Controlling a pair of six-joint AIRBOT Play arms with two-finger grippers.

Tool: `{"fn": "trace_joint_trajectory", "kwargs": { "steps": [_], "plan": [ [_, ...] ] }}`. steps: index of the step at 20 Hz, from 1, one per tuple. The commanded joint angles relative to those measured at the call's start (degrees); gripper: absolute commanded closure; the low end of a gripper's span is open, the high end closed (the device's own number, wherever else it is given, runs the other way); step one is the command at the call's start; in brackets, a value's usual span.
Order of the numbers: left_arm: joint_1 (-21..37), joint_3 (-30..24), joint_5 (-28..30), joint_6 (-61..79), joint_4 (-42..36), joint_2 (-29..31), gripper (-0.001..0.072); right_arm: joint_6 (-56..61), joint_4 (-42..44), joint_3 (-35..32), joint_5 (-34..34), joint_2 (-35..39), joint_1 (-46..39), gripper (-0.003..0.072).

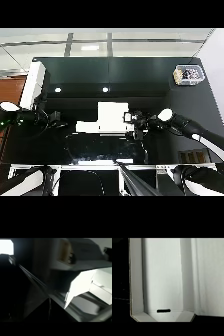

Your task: Fold the box and place the chain.

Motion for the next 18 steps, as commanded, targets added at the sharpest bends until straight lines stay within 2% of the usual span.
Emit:
{"fn": "trace_joint_trajectory", "kwargs": {
  "steps": [1, 8, 12, 18],
  "plan": [
    [1.2, -0.1, -3.3, -3.9, -1.6, -4.9, 0.0684, 0.0, 0.0, 0.0, 0.0, 0.0, 0.0, 0.0461],
    [-11.2, 0.7, 0.6, -2.0, -7.2, -11.6, 0.0683, 0.0, 0.0, 0.0, 0.0, 0.0, 0.0, 0.0461],
    [-11.7, 1.0, -4.5, 12.7, -17.3, -12.8, 0.0683, 0.0, 0.0, 0.0, 0.0, 0.0, 0.0, 0.0461],
    [-14.6, 2.0, -4.6, 13.9, -17.7, -12.8, 0.0676, 0.0, 0.0, 0.0, 0.0, 0.0, 0.0, 0.0461]
  ]
}}
